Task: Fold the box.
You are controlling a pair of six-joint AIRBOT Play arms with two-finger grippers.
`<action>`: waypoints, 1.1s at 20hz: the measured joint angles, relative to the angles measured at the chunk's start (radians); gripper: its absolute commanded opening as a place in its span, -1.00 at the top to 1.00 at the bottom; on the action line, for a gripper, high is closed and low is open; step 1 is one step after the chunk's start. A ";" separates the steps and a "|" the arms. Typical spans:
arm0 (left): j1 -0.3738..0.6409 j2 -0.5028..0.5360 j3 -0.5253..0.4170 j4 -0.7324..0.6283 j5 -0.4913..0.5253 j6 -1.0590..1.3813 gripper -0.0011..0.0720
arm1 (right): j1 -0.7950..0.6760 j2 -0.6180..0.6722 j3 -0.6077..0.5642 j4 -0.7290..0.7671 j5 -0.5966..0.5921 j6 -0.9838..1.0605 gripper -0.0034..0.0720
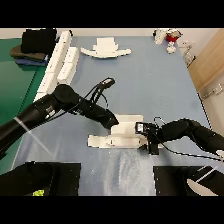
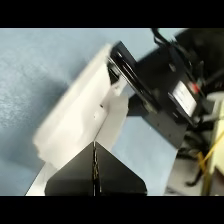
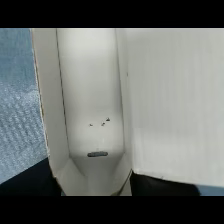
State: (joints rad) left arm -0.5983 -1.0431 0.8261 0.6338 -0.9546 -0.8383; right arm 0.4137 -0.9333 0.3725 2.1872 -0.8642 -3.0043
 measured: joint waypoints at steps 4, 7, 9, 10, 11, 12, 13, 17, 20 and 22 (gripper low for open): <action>-0.147 0.157 -0.038 0.227 0.004 -0.071 0.94 | 0.000 0.000 0.000 0.000 0.000 0.000 -0.47; -0.216 0.243 -0.083 0.361 0.005 -0.082 0.93 | 0.000 0.000 0.000 0.000 0.000 0.000 -0.47; -0.211 0.275 -0.125 0.385 0.007 -0.012 -0.76 | 0.000 0.000 0.000 0.000 0.000 0.000 -0.47; -0.196 0.283 -0.148 0.379 0.006 0.038 -0.95 | 0.000 0.000 0.000 0.000 0.000 0.000 -0.47; -0.175 0.286 -0.173 0.368 0.014 0.100 -0.95 | 0.000 0.000 0.000 0.000 0.000 0.000 -0.47; -0.150 0.285 -0.198 0.348 0.021 0.172 -0.95 | 0.000 0.000 0.000 0.000 0.000 0.000 -0.46; -0.128 0.279 -0.219 0.325 0.024 0.241 -0.95 | 0.000 0.000 0.000 0.000 0.000 0.000 -0.47; -0.053 0.218 -0.282 0.239 0.090 0.500 -0.95 | 0.000 0.000 0.000 0.000 0.000 0.000 -0.46; -0.031 0.148 -0.301 0.170 0.133 0.641 -0.95 | 0.000 0.000 0.000 0.000 0.000 0.000 -0.47; -0.025 0.102 -0.306 0.121 0.149 0.711 -0.95 | 0.000 0.000 0.000 0.000 0.000 0.000 -0.47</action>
State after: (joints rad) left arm -0.6231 -0.9409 0.5198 0.7544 -0.8055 -0.1276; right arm 0.4137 -0.9337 0.3725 2.1872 -0.8646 -3.0043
